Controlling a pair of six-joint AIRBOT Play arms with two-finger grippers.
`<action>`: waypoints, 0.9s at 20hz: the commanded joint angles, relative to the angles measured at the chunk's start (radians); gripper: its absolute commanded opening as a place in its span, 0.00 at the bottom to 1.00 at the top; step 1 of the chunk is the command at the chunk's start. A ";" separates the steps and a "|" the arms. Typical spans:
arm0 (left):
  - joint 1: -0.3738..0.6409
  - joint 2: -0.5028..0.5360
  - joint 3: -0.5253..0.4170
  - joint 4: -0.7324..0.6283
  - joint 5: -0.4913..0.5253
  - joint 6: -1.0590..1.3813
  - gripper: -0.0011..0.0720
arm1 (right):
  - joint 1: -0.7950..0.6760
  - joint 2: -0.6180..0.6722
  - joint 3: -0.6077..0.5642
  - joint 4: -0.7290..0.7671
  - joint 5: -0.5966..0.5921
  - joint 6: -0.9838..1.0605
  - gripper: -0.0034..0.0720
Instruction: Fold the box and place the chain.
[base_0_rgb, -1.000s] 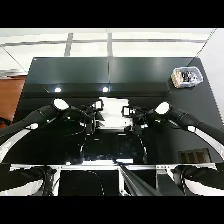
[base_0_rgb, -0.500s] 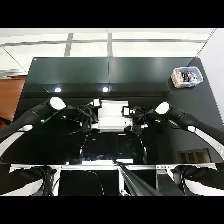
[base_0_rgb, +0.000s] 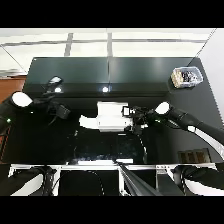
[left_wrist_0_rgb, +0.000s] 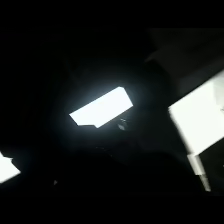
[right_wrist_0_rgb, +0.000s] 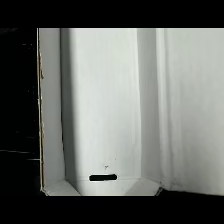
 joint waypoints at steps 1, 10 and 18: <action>0.192 -0.072 -0.078 -0.159 -0.140 -0.270 0.05 | 0.000 -0.001 0.001 0.000 0.000 0.000 0.47; 0.035 -0.356 -0.082 -0.563 -0.179 -0.008 0.04 | 0.000 -0.001 0.001 0.000 0.000 0.000 0.47; -0.045 -0.406 0.029 -0.573 -0.320 0.076 0.12 | 0.000 -0.001 0.001 0.000 0.000 0.000 0.47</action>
